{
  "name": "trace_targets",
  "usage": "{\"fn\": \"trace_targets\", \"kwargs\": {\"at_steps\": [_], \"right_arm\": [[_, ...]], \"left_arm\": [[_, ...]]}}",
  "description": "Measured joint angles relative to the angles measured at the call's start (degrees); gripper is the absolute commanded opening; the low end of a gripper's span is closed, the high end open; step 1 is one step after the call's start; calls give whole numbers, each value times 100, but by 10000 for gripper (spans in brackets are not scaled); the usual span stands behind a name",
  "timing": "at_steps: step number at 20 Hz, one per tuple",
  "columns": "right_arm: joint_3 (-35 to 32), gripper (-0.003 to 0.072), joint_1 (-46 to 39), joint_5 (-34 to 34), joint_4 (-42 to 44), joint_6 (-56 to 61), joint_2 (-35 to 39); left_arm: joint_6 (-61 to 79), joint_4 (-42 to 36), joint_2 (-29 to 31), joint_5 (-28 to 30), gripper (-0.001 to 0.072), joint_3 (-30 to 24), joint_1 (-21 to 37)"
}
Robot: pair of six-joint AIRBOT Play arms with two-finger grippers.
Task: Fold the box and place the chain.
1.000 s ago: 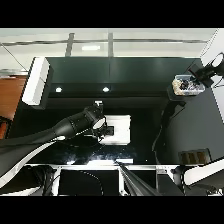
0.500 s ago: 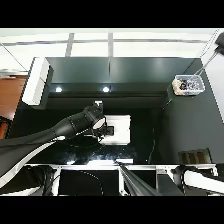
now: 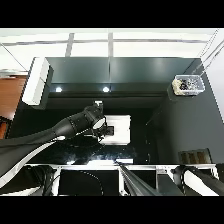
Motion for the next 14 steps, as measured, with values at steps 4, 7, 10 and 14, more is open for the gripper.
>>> {"fn": "trace_targets", "kwargs": {"at_steps": [4, 7, 10, 14], "right_arm": [[166, 41, 90, 758, 785, -376, 271], [-428, 41, 411, 1187, 1064, -608, 708], [-1360, 41, 859, 1641, 1185, -778, 1187], [-2811, 40, 1674, 2000, 1257, -874, 1569]], "left_arm": [[0, 0, 0, 4, 33, 0, 0], [2, 2, 0, 7, 33, 0, 0], [2, 2, 0, 7, 33, 0, 0], [2, 2, 0, 11, 33, 0, 0]]}}
